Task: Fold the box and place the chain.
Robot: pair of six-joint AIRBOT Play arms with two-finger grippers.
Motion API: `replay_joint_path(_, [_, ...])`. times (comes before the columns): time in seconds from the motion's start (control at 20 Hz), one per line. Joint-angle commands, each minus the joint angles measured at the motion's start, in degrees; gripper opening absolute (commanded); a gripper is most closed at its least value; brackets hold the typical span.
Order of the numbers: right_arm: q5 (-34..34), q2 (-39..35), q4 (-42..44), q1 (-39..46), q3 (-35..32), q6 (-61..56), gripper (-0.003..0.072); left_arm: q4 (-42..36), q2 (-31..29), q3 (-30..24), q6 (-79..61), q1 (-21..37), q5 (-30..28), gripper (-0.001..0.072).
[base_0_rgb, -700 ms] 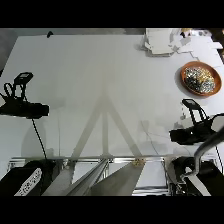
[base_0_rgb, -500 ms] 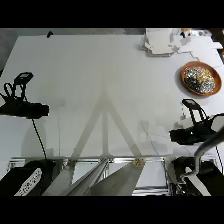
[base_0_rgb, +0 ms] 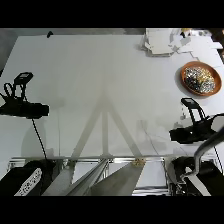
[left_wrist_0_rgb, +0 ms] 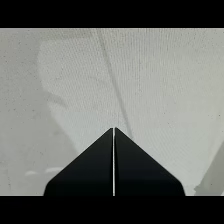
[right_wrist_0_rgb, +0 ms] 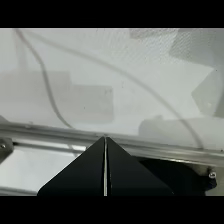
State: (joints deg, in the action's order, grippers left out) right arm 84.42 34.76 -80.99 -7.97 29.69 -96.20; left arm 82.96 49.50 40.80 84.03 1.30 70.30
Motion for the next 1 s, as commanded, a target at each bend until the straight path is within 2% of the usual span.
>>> replay_joint_path(0.0, [-4.3, 0.0, -1.4, 0.0, 0.0, -7.5, 0.0023, 0.0, 0.0, 0.0, 0.0, 0.0, 0.0, 0.001])
replay_joint_path(0.15, [-4.1, 1.5, -5.5, 2.4, 1.6, -6.8, 0.0023, 0.0, 0.0, 0.0, 0.0, 0.0, 0.0, 0.001])
replay_joint_path(0.25, [-4.7, 3.8, -12.1, 8.2, 5.5, -1.8, 0.0023, 0.0, 0.0, 0.0, 0.0, 0.0, 0.0, 0.001])
replay_joint_path(0.4, [2.2, 13.7, -23.4, 23.0, 12.9, 11.6, 0.0023, 0.0, 0.0, 0.0, 0.0, 0.0, 0.0, 0.001])
replay_joint_path(0.55, [-1.9, 25.0, -28.7, 34.2, 18.6, 11.5, 0.0023, 0.0, 0.0, 0.0, 0.0, 0.0, 0.0, 0.001])
replay_joint_path(0.6, [-1.6, 28.6, -30.5, 36.9, 21.2, 12.3, 0.0072, 0.0, -0.1, 0.0, 0.0, 0.0, 0.0, 0.001])
replay_joint_path(0.65, [-0.6, 31.6, -32.6, 39.2, 23.8, 12.5, 0.035, 0.0, 0.0, 0.0, 0.0, 0.0, 0.0, 0.001])
replay_joint_path(0.7, [-0.2, 34.0, -33.9, 41.1, 26.7, 12.5, 0.0497, 0.0, 0.0, 0.0, 0.0, 0.0, 0.0, 0.001])
replay_joint_path(0.8, [-1.4, 37.7, -33.0, 44.2, 32.7, 12.6, 0.0525, 0.0, 0.0, 0.0, 0.0, 0.0, 0.0, 0.001])
replay_joint_path(0.95, [-2.5, 42.8, -30.6, 46.4, 40.1, 15.3, 0.0528, 0.0, 0.0, 0.0, 0.0, 0.0, 0.0, 0.001])
